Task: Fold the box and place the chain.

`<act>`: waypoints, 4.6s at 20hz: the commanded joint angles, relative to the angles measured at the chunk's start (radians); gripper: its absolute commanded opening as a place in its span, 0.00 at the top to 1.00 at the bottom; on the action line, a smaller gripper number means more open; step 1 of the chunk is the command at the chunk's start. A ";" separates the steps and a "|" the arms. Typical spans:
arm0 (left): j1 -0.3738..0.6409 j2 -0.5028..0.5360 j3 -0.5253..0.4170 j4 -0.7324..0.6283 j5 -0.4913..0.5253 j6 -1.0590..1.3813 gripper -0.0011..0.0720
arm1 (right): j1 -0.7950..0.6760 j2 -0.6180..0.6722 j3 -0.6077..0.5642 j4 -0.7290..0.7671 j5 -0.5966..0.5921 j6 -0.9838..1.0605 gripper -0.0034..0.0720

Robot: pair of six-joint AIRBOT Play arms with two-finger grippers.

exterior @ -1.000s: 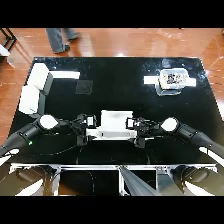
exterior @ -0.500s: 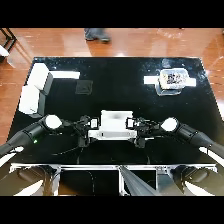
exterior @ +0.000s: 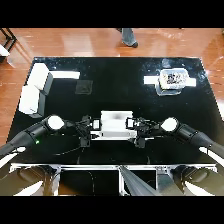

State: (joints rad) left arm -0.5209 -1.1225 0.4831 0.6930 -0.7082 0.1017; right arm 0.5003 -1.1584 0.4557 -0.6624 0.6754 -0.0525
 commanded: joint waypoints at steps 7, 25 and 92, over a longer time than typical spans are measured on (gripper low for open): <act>-0.008 0.000 0.002 -0.035 -0.007 -0.005 0.59 | 0.001 0.000 0.000 0.000 0.000 0.000 0.64; -0.060 -0.032 0.002 -0.163 0.027 0.004 0.71 | 0.001 0.000 0.000 0.000 0.000 0.000 0.64; 0.452 -0.043 -0.076 -0.010 -0.267 -1.385 0.95 | 0.001 0.000 0.000 0.000 -0.001 0.000 0.64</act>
State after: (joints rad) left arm 0.0189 -1.1347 0.4072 0.7341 -1.0264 -1.2766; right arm 0.5003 -1.1584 0.4557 -0.6628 0.6739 -0.0525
